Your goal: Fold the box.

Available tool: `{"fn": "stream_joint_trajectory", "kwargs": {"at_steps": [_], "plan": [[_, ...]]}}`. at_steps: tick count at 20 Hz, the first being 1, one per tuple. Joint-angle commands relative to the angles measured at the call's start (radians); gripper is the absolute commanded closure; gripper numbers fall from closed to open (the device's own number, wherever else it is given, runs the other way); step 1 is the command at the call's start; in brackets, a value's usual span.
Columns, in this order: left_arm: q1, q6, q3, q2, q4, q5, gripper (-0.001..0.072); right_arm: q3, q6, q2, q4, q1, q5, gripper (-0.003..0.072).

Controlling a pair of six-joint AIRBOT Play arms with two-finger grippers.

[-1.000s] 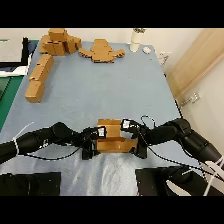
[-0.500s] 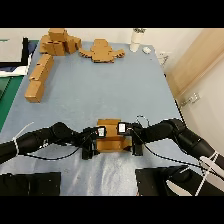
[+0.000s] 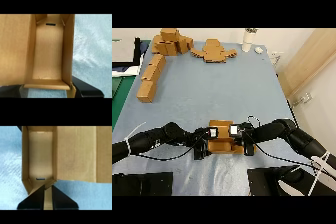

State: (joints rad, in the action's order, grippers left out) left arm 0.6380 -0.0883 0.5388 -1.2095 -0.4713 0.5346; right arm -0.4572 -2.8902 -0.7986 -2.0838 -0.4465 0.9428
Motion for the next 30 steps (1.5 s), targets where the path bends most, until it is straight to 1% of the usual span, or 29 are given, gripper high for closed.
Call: {"fn": "stream_joint_trajectory", "kwargs": {"at_steps": [1,2,7,8,9,10,11,12,14,15,19,22,25,28,30], "plan": [[0.000,0.000,0.000,0.000,0.000,-0.002,0.0091,0.005,-0.008,0.000,0.040,-0.003,0.000,0.0325],[0.000,0.000,0.000,0.000,0.000,-0.002,0.0091,0.005,-0.005,0.000,0.055,-0.002,0.000,0.0257],[0.000,0.000,0.000,0.000,0.000,-0.002,0.0091,0.003,0.036,0.002,0.076,-0.002,-0.001,0.0244],[0.000,0.000,0.000,0.000,0.000,-0.002,0.0091,0.002,0.066,0.002,0.076,-0.002,-0.011,0.0157],[0.000,0.000,0.000,0.000,0.000,-0.002,0.0091,-0.003,0.097,0.002,0.083,-0.002,-0.013,0.0123],[0.000,0.000,0.000,0.000,0.000,-0.002,0.0091,-0.005,0.126,0.006,0.095,-0.002,-0.008,0.0123],[0.000,0.000,0.000,0.000,0.000,-0.001,0.0091,-0.005,0.135,0.011,0.104,-0.002,0.006,0.0080],[0.000,0.000,0.000,0.000,0.000,-0.002,0.0091,-0.005,0.135,0.017,0.110,-0.002,0.034,0.0007],[0.000,0.000,0.000,0.000,0.000,-0.002,0.0091,-0.005,0.136,0.021,0.113,-0.002,0.098,0.0007],[0.000,0.000,0.000,0.000,0.000,-0.002,0.0091,-0.005,0.148,0.021,0.114,-0.002,0.113,0.0007],[0.000,0.000,0.000,0.000,0.000,-0.002,0.0092,-0.004,0.173,0.021,0.125,-0.002,0.114,0.0001],[0.000,-0.001,0.000,0.000,0.000,-0.002,0.0091,-0.005,0.227,0.021,0.184,-0.002,0.113,0.0001],[0.000,0.000,0.000,0.000,0.000,-0.003,0.0091,-0.005,0.235,0.021,0.116,-0.003,0.101,0.0002],[0.000,0.000,0.000,0.000,0.001,-0.003,0.0091,-0.005,0.233,0.020,0.080,-0.005,0.046,0.0002],[0.000,0.000,0.000,0.000,0.001,-0.003,0.0091,-0.005,0.201,0.014,0.026,-0.005,0.029,0.0002]]}}
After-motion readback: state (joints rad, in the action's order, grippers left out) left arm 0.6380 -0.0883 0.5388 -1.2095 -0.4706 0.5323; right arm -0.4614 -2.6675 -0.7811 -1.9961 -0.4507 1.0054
